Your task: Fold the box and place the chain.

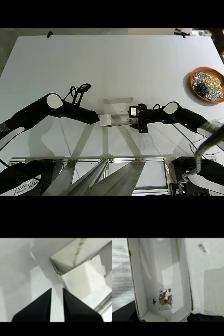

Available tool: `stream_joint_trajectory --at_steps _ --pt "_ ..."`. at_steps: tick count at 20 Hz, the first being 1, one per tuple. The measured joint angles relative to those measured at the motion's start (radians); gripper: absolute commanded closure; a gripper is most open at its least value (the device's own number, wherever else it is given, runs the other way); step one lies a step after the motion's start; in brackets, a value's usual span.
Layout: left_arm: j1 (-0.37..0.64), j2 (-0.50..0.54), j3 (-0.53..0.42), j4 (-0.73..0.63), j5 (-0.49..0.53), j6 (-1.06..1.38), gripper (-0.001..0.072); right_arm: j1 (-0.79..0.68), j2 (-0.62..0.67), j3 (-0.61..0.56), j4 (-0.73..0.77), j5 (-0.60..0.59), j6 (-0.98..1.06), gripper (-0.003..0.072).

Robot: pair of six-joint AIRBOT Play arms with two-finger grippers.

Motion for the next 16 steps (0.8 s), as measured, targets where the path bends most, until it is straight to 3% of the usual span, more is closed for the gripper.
stream_joint_trajectory --at_steps 1,9,10,11,12,16 --pt "0.0 0.0 0.0 -0.024 0.0 0.022 0.041 0.0 0.0 0.0 0.0 0.0 0.0 0.0275" --pt "0.0 0.002 0.0 -0.159 -0.017 0.098 0.0415 0.0 0.0 0.0 0.0 0.001 0.0 0.0275" --pt "0.0 0.002 0.0 -0.165 -0.024 0.101 0.0402 0.0 0.0 0.0 0.0 0.001 0.0 0.0275" --pt "0.0 0.002 0.0 -0.168 -0.03 0.102 0.0306 0.0 0.0 0.0 0.0 0.002 0.0 0.0275" --pt "0.0 0.002 0.0 -0.173 -0.035 0.103 0.0276 0.0 0.0 0.0 -0.001 0.002 0.0 0.0275" --pt "0.0 0.002 0.0 -0.174 -0.042 0.089 0.0277 0.0 0.0 0.0 -0.001 0.002 0.0 0.0275"
